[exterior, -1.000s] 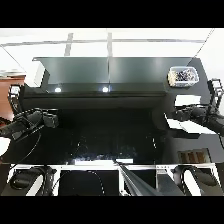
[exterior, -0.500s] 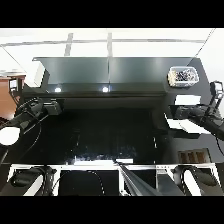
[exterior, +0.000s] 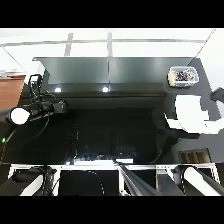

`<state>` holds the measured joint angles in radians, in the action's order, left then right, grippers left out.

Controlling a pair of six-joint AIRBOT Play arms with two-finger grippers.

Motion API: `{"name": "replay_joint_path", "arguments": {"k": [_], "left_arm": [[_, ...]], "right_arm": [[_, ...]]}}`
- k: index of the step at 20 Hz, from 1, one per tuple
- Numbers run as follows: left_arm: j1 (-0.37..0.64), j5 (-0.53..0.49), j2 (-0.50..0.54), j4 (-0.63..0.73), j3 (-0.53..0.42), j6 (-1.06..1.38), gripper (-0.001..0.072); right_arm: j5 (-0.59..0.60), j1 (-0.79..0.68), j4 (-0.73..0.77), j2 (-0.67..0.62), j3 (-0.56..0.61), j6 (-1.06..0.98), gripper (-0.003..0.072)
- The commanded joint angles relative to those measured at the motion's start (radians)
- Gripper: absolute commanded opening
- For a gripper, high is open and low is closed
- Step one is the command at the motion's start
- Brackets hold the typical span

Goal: Fold the box and place the chain.

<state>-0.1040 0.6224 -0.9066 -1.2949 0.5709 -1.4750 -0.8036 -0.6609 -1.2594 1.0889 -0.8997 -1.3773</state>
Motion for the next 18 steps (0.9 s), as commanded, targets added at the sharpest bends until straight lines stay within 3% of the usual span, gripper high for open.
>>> {"name": "replay_joint_path", "arguments": {"k": [1,4,10,15,17,18], "left_arm": [[0.016,0.058,-0.062,-0.077,0.032,-0.075,0.0713],[0.013,0.093,-0.081,-0.073,0.032,-0.075,0.0712],[0.012,0.096,-0.084,-0.053,0.032,-0.075,0.0712],[0.012,0.092,-0.084,0.006,0.032,-0.076,0.0712],[0.012,0.089,-0.084,0.013,0.032,-0.075,0.0712],[0.011,0.089,-0.084,0.013,0.032,-0.074,0.0712]], "right_arm": [[-0.286,-0.208,-0.075,0.227,-0.196,-0.063,0.0720],[-0.360,-0.283,0.043,0.303,-0.220,0.167,0.0720],[-0.266,-0.286,-0.072,0.373,-0.229,0.244,0.0720],[-0.452,-0.285,0.040,0.497,-0.304,0.463,0.0699],[-0.470,-0.285,0.040,0.509,-0.304,0.476,0.0367],[-0.481,-0.285,0.042,0.509,-0.305,0.495,0.0124]]}}
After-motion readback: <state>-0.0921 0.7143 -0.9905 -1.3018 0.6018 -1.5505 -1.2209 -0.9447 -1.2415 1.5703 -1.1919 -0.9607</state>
